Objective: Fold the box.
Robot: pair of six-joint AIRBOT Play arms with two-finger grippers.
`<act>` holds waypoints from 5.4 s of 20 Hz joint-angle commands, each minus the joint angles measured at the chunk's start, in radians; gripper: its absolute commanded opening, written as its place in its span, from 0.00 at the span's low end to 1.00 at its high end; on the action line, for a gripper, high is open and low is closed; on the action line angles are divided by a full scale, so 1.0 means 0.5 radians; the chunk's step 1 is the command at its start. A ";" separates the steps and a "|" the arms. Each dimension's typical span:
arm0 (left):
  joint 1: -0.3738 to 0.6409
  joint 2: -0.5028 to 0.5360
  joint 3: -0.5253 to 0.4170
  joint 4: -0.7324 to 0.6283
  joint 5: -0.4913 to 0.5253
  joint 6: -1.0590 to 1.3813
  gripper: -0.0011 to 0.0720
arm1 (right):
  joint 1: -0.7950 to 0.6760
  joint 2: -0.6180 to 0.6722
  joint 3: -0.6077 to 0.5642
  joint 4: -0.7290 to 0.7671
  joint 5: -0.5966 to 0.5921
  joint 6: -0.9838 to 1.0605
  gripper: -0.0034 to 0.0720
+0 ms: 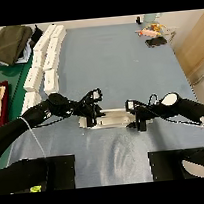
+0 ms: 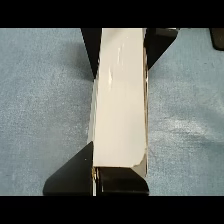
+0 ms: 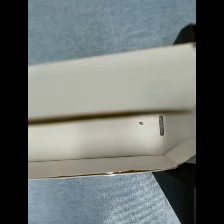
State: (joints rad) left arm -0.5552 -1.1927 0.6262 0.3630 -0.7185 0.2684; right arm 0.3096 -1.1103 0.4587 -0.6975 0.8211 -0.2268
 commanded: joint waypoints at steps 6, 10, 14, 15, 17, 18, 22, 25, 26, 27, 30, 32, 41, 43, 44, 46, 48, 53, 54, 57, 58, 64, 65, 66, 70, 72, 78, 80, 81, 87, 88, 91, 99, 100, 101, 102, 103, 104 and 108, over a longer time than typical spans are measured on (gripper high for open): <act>0.001 0.000 0.001 0.000 0.003 0.000 0.03 | 0.003 0.001 -0.002 -0.047 -0.051 -0.004 0.67; 0.001 0.000 0.001 0.000 0.003 0.000 0.03 | 0.003 0.001 -0.002 -0.047 -0.052 -0.004 0.67; 0.000 0.000 0.001 0.000 0.003 0.000 0.03 | 0.003 0.001 -0.002 -0.047 -0.052 -0.004 0.67; 0.000 0.000 0.001 0.000 0.003 0.000 0.03 | 0.003 0.001 -0.002 -0.047 -0.052 -0.004 0.67; 0.000 0.000 0.001 0.000 0.002 0.000 0.03 | 0.003 0.001 -0.002 -0.047 -0.052 -0.004 0.67; 0.000 0.000 0.001 0.000 0.003 0.001 0.03 | 0.003 0.001 -0.002 -0.047 -0.052 -0.004 0.67; 0.000 0.000 0.001 -0.008 -0.007 0.000 0.03 | 0.003 0.001 -0.002 -0.047 -0.052 -0.004 0.67; 0.000 -0.001 0.002 -0.024 -0.009 -0.002 0.03 | 0.003 0.001 -0.002 -0.047 -0.052 -0.004 0.67; 0.000 -0.002 0.001 -0.024 -0.018 -0.002 0.03 | 0.003 0.001 -0.002 -0.047 -0.052 -0.004 0.67; 0.000 -0.002 0.001 -0.024 -0.032 -0.017 0.03 | 0.003 0.001 -0.002 -0.047 -0.052 -0.004 0.67; 0.001 -0.002 0.001 -0.023 0.014 -0.025 0.03 | 0.003 0.001 -0.002 -0.047 -0.052 -0.004 0.67; 0.005 0.000 0.001 -0.021 0.024 -0.068 0.04 | 0.003 0.001 -0.002 -0.047 -0.052 -0.004 0.67; 0.071 0.240 0.001 0.628 -0.078 -0.983 0.60 | 0.003 0.001 -0.002 -0.047 -0.052 -0.004 0.67; 0.145 0.379 0.001 0.998 -0.272 -1.643 0.83 | 0.003 0.001 -0.002 -0.047 -0.052 -0.004 0.67; 0.175 0.452 0.001 1.146 -0.404 -1.926 0.83 | 0.003 0.001 -0.002 -0.047 -0.052 -0.004 0.67; 0.202 0.568 0.001 1.265 -0.632 -2.351 0.72 | 0.003 0.001 -0.002 -0.047 -0.052 -0.004 0.67; 0.174 0.626 0.001 1.166 -0.801 -2.565 0.04 | 0.003 0.001 -0.002 -0.047 -0.052 -0.004 0.67; -0.236 0.494 0.011 0.447 -0.529 -2.686 0.03 | 0.003 0.001 -0.002 -0.047 -0.052 -0.004 0.67; -0.301 0.423 0.034 0.314 -0.417 -2.686 0.03 | 0.003 0.001 -0.002 -0.047 -0.052 -0.004 0.67; -0.347 0.176 0.163 -0.039 -0.182 -2.679 0.03 | 0.003 0.001 -0.002 -0.047 -0.052 -0.004 0.67; -0.339 0.104 0.214 -0.079 -0.127 -2.679 0.03 | 0.003 0.001 -0.002 -0.047 -0.052 -0.004 0.67; -0.332 -0.114 0.335 -0.268 0.394 -2.718 0.03 | 0.003 0.001 -0.002 -0.047 -0.052 -0.004 0.67; -0.331 -0.130 0.334 -0.255 0.439 -2.756 0.03 | 0.003 0.001 -0.002 -0.047 -0.052 -0.004 0.67; -0.330 -0.148 0.334 -0.221 0.463 -2.801 0.03 | 0.003 0.001 -0.002 -0.047 -0.052 -0.004 0.67; -0.307 -0.248 0.333 0.146 0.416 -3.217 0.03 | 0.003 0.001 -0.002 -0.047 -0.052 -0.004 0.67; -0.307 -0.279 0.333 0.323 0.397 -3.384 0.03 | 0.003 0.001 -0.002 -0.047 -0.052 -0.004 0.67; -0.276 -0.283 0.333 0.540 0.395 -3.535 0.03 | 0.003 0.001 -0.002 -0.047 -0.052 -0.004 0.67; -0.238 -0.283 0.333 0.539 0.346 -3.539 0.03 | 0.003 0.001 -0.002 -0.047 -0.052 -0.004 0.67; -0.221 -0.282 0.333 0.537 0.311 -3.539 0.03 | 0.003 0.001 -0.002 -0.047 -0.052 -0.004 0.67; -0.192 -0.143 0.448 0.541 0.145 -3.276 0.03 | 0.003 0.001 -0.002 -0.047 -0.052 -0.004 0.67; -0.167 -0.065 0.452 0.549 0.154 -3.228 0.03 | 0.003 0.001 -0.002 -0.047 -0.053 -0.004 0.67; -0.063 0.177 0.451 0.715 0.117 -3.134 0.03 | 0.003 0.001 -0.002 -0.047 -0.052 -0.004 0.67; 0.021 0.661 0.293 1.292 -0.482 -2.737 0.03 | 0.003 0.001 -0.002 -0.047 -0.052 -0.004 0.67; 0.021 0.723 0.250 1.299 -0.504 -2.645 0.03 | 0.003 0.001 -0.002 -0.047 -0.052 -0.004 0.67; 0.020 0.780 0.205 1.299 -0.504 -2.541 0.03 | 0.003 0.001 -0.002 -0.047 -0.052 -0.004 0.67; 0.014 0.842 0.153 1.305 -0.491 -2.420 0.03 | 0.003 0.001 -0.002 -0.047 -0.052 -0.004 0.67; 0.013 0.887 0.101 1.312 -0.468 -2.332 0.03 | 0.003 0.001 -0.001 -0.047 -0.053 -0.004 0.67; 0.013 0.922 0.045 1.314 -0.446 -2.205 0.03 | 0.003 0.001 -0.002 -0.047 -0.052 -0.004 0.67; 0.179 0.919 -0.187 1.006 -0.417 -1.368 0.76 | 0.003 0.001 -0.002 -0.047 -0.051 -0.004 0.67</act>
State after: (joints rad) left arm -0.5159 -0.7471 0.6083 0.9642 -0.9337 -0.7177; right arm 0.3115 -1.1103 0.4583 -0.7216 0.7948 -0.2291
